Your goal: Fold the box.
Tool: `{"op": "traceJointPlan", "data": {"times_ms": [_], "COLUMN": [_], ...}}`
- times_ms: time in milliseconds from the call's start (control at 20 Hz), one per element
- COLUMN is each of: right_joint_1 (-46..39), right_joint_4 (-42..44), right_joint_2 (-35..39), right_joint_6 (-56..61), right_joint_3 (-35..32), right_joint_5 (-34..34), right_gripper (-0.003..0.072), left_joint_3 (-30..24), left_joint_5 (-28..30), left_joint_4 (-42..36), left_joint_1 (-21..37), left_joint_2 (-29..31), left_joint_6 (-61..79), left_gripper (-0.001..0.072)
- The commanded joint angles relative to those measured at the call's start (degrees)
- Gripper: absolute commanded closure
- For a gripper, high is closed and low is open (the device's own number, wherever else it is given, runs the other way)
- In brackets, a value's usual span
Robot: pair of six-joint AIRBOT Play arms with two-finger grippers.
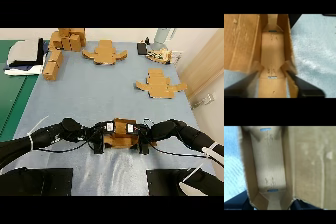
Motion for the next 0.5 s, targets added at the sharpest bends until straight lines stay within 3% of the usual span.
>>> {"op": "traceJointPlan", "data": {"times_ms": [0, 350, 400, 450], "right_joint_1": [0.02, 0.02, 0.02, 0.02], "right_joint_4": [0.02, 0.02, 0.02, 0.02], "right_joint_2": [0.02, 0.02, 0.02, 0.02], "right_joint_6": [0.02, 0.02, 0.04, 0.02], "right_joint_3": [0.04, 0.04, 0.04, 0.04], "right_joint_5": [0.02, 0.02, 0.02, 0.02], "right_gripper": [0.0220, 0.0220, 0.0220, 0.0220], "left_joint_3": [-0.02, -0.02, 0.00, 0.00], "left_joint_5": [0.55, 0.44, 0.57, 0.61], "left_joint_4": [-0.42, -0.52, -0.35, 1.84], "left_joint_1": [0.00, 0.00, 0.02, 0.24], "left_joint_2": [-0.13, -0.04, 0.22, 0.98], "left_joint_6": [0.17, -1.16, -2.82, -4.15], "left_gripper": [0.0052, 0.0065, 0.0285, 0.0620]}}
